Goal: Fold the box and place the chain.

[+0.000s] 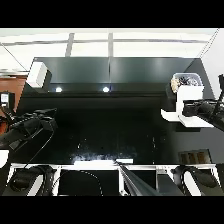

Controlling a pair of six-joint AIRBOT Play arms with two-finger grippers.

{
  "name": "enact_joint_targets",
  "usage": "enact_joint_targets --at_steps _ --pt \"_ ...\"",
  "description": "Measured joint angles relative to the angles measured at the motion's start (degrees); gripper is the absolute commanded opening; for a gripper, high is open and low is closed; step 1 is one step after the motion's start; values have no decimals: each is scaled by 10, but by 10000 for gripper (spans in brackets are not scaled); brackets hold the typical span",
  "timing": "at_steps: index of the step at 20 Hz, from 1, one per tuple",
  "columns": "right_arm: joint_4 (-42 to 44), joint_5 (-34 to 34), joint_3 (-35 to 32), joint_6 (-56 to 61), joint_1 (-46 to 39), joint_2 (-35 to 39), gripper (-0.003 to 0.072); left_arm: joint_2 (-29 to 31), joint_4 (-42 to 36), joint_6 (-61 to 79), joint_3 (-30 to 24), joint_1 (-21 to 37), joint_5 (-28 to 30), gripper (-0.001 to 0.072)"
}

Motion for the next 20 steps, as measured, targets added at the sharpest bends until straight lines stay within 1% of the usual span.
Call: enact_joint_targets --at_steps 1,2,3,4,5,6,7,8,9,10,11,13,16,18,20 --pt "4 -17 0 0 0 -1 7 0 -2 0 0 0 8 27" --pt "3 -43 0 0 -2 -3 11 -2 -3 0 0 0 20 74" --pt "-4 -80 0 2 -5 -7 11 -5 -4 0 0 0 34 264" --pt "-10 -125 0 6 -13 -12 11 -9 -9 0 0 0 45 519" --pt "-16 -174 1 10 -24 -19 12 -16 -15 0 0 0 59 690" --pt "-19 -221 7 14 -39 -30 37 -23 -22 0 0 -1 69 715" --pt "-22 -254 15 18 -57 -44 213 -33 -29 0 0 -2 73 715" --pt "-25 -273 30 19 -79 -64 517 -44 -34 0 2 -3 75 715" --pt "-26 -282 47 21 -102 -86 720 -56 -38 1 4 -6 74 715" --pt "-30 -279 69 23 -127 -114 720 -69 -41 7 7 -10 71 714" --pt "-33 -259 92 26 -151 -142 720 -83 -43 16 11 -16 66 715" --pt "-46 -193 147 56 -203 -208 720 -107 -47 44 21 -33 62 715" --pt "-113 -51 245 151 -279 -319 720 -141 -43 85 35 -65 47 716" --pt "-168 47 304 183 -318 -387 720 -161 -36 98 39 -86 39 715" --pt "-204 119 344 190 -346 -441 720 -181 -32 102 41 -102 27 710"
